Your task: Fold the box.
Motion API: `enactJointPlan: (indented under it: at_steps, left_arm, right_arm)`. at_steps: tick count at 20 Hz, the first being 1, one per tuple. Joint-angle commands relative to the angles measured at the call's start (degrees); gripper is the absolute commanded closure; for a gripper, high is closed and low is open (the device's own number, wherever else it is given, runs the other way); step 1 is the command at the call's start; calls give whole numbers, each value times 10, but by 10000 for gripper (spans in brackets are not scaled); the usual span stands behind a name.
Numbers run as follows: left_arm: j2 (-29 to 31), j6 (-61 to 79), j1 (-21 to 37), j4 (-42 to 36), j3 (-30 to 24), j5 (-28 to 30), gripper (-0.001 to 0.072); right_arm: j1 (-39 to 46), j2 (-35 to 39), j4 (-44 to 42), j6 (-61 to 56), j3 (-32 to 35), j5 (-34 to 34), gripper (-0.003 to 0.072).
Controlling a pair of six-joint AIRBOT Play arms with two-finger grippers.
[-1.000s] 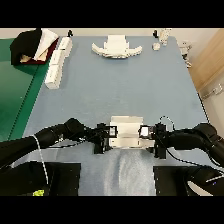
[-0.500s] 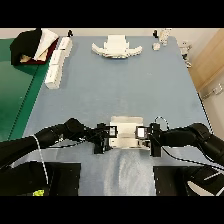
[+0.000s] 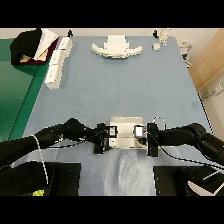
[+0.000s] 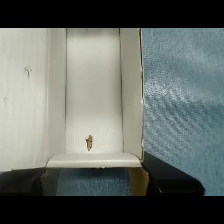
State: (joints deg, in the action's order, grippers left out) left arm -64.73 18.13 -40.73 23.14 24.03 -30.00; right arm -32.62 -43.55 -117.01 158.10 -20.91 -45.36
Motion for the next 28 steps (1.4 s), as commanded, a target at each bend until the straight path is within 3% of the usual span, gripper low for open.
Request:
enactJointPlan:
  at_steps: [1,2,3,4,11,12,14,17,20,23,24,25,28]
  left_arm:
    - [0,0,0,0,0,0,246]
    - [0,0,0,0,0,0,246]
    - [0,0,0,0,0,0,247]
    - [0,0,0,0,0,0,246]
    - [0,0,0,0,0,0,246]
    - [0,0,0,0,0,0,246]
    - [0,0,0,0,0,0,247]
    - [0,0,0,0,0,0,247]
    - [0,0,0,0,0,0,246]
    - [0,0,0,0,0,0,246]
    - [0,0,0,0,0,0,246]
    - [0,0,0,0,0,0,246]
    - [0,0,0,0,0,0,246]
  right_arm:
    - [0,-10,-14,10,0,11,632]
    - [0,-12,-17,11,0,14,539]
    - [0,-15,-26,14,0,19,213]
    - [0,-17,-30,14,0,21,66]
    - [0,-17,-24,14,0,20,66]
    - [0,-16,-19,12,0,15,85]
    - [0,-6,34,-74,-3,-20,311]
    - [0,17,173,-316,-28,-106,676]
    - [0,44,284,-521,-63,-172,681]
    - [29,50,473,-829,-97,-248,681]
    - [53,47,496,-888,-99,-266,681]
    - [86,41,485,-922,-98,-269,682]
    - [210,-9,345,-894,-92,-265,683]
